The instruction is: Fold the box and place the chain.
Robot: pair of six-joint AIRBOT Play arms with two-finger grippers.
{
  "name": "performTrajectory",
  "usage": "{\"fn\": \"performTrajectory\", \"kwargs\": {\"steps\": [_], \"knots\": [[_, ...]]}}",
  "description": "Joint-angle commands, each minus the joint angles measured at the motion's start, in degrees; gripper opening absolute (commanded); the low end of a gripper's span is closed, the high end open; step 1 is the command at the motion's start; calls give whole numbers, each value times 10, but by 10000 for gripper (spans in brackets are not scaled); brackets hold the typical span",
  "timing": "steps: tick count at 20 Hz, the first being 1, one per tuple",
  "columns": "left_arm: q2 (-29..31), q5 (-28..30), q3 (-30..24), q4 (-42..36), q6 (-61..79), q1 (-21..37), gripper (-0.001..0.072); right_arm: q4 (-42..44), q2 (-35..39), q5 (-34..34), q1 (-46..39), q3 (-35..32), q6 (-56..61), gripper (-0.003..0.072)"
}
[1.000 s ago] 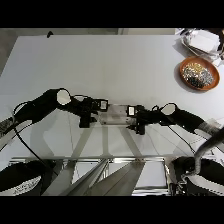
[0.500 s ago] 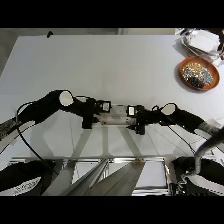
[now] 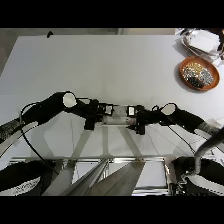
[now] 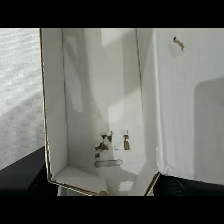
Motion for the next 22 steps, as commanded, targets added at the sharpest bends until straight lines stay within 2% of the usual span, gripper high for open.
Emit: {"fn": "performTrajectory", "kwargs": {"steps": [1,7,8,9,10,15,18,21,22], "knots": [[0,34,0,-20,6,-13,106,0,0,0,0,0,0,401],[-1,35,-1,-29,6,-26,115,0,0,0,0,0,0,401],[-1,30,-1,-29,6,-27,175,0,0,0,0,0,0,401],[-1,29,-1,-31,5,-28,308,0,0,0,0,0,0,401],[-3,29,-1,-33,4,-30,350,0,0,0,0,0,0,401],[-19,27,-1,-33,3,-38,354,0,0,0,0,0,0,401],[-6,22,-1,-32,-13,-35,353,0,0,0,0,0,0,401],[24,-15,-1,-32,-49,-15,337,0,0,0,0,0,0,401],[38,-33,-1,-30,-62,-5,297,0,0,0,0,0,0,401]]}}
